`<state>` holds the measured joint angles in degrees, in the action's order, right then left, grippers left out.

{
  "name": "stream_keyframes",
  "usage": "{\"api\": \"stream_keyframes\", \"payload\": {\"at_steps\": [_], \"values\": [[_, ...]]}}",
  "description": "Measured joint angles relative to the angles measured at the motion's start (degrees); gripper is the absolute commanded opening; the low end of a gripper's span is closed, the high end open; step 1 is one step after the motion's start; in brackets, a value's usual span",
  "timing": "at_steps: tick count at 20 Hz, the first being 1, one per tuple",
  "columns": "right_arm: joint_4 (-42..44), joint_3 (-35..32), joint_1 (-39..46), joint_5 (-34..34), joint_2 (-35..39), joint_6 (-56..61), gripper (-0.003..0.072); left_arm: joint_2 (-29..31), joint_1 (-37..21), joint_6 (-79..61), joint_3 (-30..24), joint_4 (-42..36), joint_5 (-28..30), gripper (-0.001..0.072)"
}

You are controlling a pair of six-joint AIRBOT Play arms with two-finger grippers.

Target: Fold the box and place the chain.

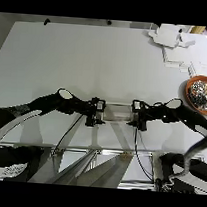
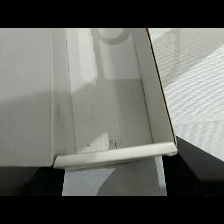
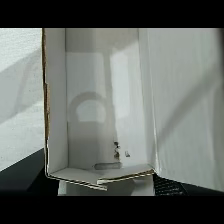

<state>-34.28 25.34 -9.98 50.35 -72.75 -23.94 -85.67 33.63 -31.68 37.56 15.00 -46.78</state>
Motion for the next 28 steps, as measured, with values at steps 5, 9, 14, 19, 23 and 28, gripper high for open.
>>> {"api": "stream_keyframes", "payload": {"at_steps": [5,9,14,19,23,28], "values": [[0.0,0.02,0.0,0.07,0.0,-0.04,0.0585,0.0,0.0,0.02,0.0,0.0,-0.09,0.0363],[-2.05,-0.02,-0.02,0.31,1.22,2.51,0.0698,-0.02,0.07,-0.07,0.04,-0.04,-0.61,0.0363],[-14.23,-0.07,0.0,1.88,7.56,12.9,0.0687,-0.02,0.09,-0.09,0.04,0.02,-0.37,0.0363],[-24.74,-0.07,0.74,5.6,17.9,23.41,0.0686,-0.02,0.09,-0.07,0.04,0.02,-0.24,0.0363],[-27.67,-0.07,2.82,10.91,27.3,27.89,0.0618,-0.02,0.09,-0.04,0.04,0.02,-0.22,0.0363],[-22.05,-0.07,3.8,16.65,33.88,30.82,0.0259,-0.02,0.09,-0.04,0.04,0.02,-0.2,0.0363]]}}
